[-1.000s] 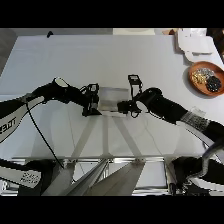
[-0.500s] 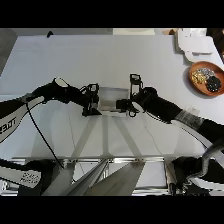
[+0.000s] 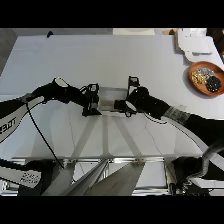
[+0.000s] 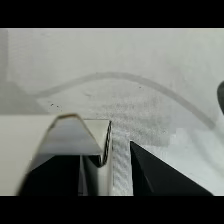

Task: Fold the box and place the chain.

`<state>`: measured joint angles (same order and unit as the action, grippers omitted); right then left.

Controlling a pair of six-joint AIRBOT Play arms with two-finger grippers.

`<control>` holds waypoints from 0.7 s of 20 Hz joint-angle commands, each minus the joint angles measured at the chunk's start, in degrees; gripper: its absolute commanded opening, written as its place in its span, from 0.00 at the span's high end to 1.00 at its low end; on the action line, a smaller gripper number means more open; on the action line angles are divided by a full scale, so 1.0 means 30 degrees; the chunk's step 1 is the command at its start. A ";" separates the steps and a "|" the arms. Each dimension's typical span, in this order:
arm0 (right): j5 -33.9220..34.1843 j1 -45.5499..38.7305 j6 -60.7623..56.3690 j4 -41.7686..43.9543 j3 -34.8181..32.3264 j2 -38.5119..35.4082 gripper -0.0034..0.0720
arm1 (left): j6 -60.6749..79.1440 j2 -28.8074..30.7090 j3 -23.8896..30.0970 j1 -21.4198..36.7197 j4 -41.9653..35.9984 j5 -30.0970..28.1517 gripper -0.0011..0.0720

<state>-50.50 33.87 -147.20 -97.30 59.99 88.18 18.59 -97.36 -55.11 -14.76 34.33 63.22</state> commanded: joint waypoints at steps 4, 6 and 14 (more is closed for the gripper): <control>0.0131 0.0277 -0.0510 -0.0175 0.0080 0.0452 0.94 | 0.0007 0.0015 -0.0007 0.0015 0.0000 0.0000 0.63; 0.0087 0.0277 -0.0503 -0.0189 0.0080 0.0437 0.87 | 0.0007 0.0015 -0.0007 0.0015 0.0000 0.0000 0.63; -0.1013 0.0270 -0.0423 -0.0670 0.0080 -0.2142 0.53 | 0.0007 0.0015 -0.0007 0.0007 0.0000 -0.0007 0.63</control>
<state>-51.09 34.63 -148.59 -98.72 60.18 85.01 18.59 -97.36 -55.11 -14.74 34.35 63.29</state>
